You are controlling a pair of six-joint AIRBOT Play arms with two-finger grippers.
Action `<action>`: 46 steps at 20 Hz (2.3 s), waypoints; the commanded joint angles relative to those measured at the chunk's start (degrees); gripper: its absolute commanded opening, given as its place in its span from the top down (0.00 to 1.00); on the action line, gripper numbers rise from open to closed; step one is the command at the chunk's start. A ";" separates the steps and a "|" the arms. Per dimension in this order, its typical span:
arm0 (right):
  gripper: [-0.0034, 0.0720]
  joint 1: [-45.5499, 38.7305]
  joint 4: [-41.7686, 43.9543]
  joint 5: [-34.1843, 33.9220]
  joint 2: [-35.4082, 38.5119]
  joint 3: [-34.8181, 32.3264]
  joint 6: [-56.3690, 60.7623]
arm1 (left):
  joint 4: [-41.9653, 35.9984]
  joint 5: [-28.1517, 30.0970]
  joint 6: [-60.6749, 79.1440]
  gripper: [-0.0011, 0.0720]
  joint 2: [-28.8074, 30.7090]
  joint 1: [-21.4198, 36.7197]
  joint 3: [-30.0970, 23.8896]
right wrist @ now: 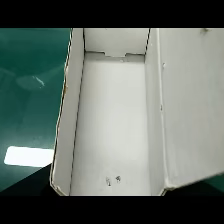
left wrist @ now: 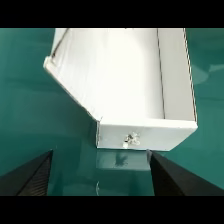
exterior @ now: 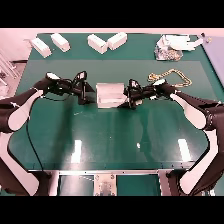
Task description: Fold the box and place the chain.
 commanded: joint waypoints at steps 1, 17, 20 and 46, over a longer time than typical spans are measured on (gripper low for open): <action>0.19 0.04 0.00 0.02 0.00 0.00 0.02 | -1.31 -1.07 0.68 0.00 -0.11 -0.04 -0.02; 0.19 0.04 0.00 0.02 0.00 0.00 0.02 | 2.32 -4.61 -1.86 0.00 -0.11 -0.15 -0.02; 0.19 0.04 0.00 0.02 0.00 0.00 0.02 | -1.11 -9.09 -0.81 0.00 -0.11 -0.15 -0.02; 0.19 0.04 -0.02 0.02 0.00 0.00 0.02 | -1.18 1.84 2.40 0.00 -2.86 -4.28 -0.85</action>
